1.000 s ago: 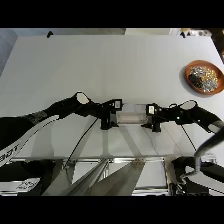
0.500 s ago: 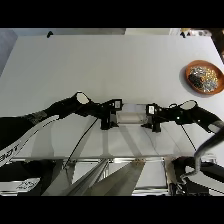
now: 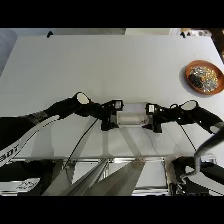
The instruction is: Fold the box and place the chain.
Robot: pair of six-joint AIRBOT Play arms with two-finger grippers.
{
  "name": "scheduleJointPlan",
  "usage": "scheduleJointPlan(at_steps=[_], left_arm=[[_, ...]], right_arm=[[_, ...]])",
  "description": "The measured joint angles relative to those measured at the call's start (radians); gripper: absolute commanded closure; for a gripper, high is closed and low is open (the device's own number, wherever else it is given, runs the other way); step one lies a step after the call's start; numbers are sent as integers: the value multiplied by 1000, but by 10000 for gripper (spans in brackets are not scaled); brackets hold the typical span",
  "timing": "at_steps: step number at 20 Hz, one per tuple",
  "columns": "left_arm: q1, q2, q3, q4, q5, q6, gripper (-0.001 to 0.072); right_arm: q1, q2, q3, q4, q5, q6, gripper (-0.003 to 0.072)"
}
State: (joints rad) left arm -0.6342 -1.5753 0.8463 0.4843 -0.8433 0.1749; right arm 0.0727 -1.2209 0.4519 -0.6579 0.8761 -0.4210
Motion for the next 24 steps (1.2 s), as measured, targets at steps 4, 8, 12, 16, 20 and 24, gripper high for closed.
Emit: scheduleJointPlan(at_steps=[4,8,12,16,20,24], left_arm=[[0,0,0,2,3,1,497],[0,0,0,3,4,3,497],[0,0,0,2,6,2,497],[0,0,0,2,6,1,497],[0,0,0,2,7,1,497],[0,0,0,2,8,1,497]], right_arm=[[0,93,0,-122,10,139,94],[0,196,0,-266,50,248,121],[0,312,0,-343,93,301,230],[0,393,0,-204,111,310,670],[0,387,0,45,66,247,671],[0,298,0,188,-78,218,671]])
